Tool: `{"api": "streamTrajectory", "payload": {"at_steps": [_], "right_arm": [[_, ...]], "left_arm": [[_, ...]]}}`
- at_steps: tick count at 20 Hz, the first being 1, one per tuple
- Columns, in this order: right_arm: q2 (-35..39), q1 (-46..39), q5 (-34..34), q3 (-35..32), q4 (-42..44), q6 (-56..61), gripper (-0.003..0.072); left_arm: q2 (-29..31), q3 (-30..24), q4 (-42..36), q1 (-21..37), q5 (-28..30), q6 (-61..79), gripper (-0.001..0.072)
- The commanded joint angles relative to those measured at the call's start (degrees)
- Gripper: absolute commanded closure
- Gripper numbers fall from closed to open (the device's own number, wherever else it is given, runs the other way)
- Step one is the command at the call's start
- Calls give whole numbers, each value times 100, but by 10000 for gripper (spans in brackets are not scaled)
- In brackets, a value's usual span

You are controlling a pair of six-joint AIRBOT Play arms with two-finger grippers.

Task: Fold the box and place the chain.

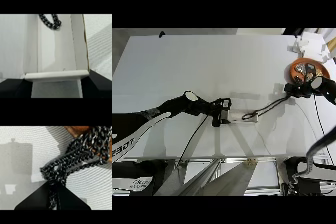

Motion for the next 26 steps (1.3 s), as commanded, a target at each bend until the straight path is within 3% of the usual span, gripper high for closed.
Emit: {"api": "streamTrajectory", "payload": {"at_steps": [1, 8, 13, 17, 26], "right_arm": [[83, 0, 225, 0, 22, -136, 665], [1423, 0, 1392, 0, 208, -1397, 665], [2599, 2, 2225, 0, 1235, -1965, 665], [3287, 216, 2922, 0, 1475, -2024, 665], [3926, 1493, 3838, -2, 1552, -2103, 665]], "left_arm": [[0, 2, 2, 0, -2, 2, 638], [0, 2, 2, 0, 0, 2, 638], [0, 2, 2, 0, 0, 2, 638], [0, 2, 2, 0, 0, 2, 638], [0, 2, 2, 0, -2, 2, 638]]}}
